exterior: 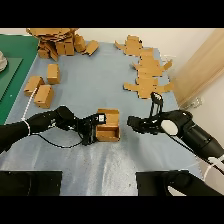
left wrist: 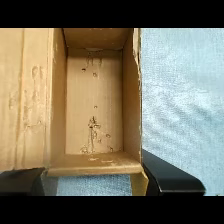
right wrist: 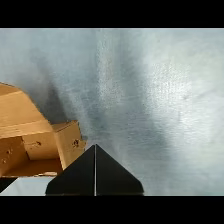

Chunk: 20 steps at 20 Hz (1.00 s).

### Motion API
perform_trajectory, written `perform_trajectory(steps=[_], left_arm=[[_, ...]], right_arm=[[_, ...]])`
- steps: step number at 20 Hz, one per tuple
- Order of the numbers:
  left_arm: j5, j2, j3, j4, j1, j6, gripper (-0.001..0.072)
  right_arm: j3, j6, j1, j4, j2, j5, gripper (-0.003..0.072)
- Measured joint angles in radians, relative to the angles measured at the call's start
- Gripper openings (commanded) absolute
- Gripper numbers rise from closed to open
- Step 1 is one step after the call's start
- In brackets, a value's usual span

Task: Fold the box.

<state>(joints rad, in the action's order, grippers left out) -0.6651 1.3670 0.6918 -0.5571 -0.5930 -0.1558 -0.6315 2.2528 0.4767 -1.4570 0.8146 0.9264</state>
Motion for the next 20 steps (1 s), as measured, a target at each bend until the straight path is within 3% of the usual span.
perform_trajectory(steps=[2, 5, 9, 13, 20], left_arm=[[0.000, 0.000, 0.000, 0.000, 0.000, 0.000, 0.0393], [0.000, 0.000, 0.000, 0.000, 0.000, 0.000, 0.0393], [0.000, 0.000, 0.000, 0.000, 0.000, 0.000, 0.0393], [0.000, 0.000, 0.000, 0.000, 0.000, 0.000, 0.0393], [0.000, 0.000, 0.000, 0.000, 0.000, 0.000, 0.0393]], right_arm=[[0.073, -0.269, -0.164, 0.247, 0.000, -0.063, 0.0002], [0.117, -0.699, -0.394, 0.655, 0.114, -0.055, 0.0002], [0.066, -1.133, -0.554, 1.074, 0.379, 0.099, 0.0003], [-0.050, -1.342, -0.536, 1.231, 0.554, 0.238, 0.0003], [-0.137, -1.460, -0.427, 1.281, 0.617, 0.389, 0.0003]])
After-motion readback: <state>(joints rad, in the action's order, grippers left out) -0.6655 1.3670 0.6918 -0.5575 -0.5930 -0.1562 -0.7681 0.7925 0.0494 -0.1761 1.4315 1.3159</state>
